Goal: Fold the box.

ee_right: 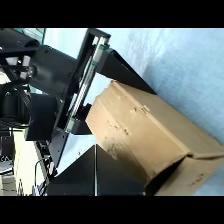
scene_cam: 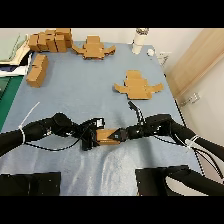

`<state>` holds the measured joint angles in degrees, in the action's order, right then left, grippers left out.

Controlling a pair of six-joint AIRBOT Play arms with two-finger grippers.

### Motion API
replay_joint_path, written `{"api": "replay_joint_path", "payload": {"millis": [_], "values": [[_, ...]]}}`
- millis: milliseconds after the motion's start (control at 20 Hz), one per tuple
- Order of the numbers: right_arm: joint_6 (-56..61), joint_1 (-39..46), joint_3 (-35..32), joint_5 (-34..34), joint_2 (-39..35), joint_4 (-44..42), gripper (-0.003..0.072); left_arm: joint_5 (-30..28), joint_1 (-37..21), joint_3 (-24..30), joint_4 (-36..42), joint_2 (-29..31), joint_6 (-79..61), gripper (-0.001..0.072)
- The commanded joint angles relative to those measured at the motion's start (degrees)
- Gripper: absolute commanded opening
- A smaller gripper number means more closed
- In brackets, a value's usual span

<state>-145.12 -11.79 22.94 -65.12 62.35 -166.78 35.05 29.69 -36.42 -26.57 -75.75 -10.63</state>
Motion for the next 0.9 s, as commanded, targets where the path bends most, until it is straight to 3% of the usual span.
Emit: {"api": "replay_joint_path", "payload": {"millis": [0,850], "values": [[0.0,0.0,-0.8,0.9,0.0,0.1,0.0002,0.0,0.0,0.0,0.0,0.0,0.0,0.0372],[0.0,-0.8,-1.0,4.0,0.0,1.2,0.0001,0.0,0.0,0.0,0.0,0.0,0.0,0.0372]]}}
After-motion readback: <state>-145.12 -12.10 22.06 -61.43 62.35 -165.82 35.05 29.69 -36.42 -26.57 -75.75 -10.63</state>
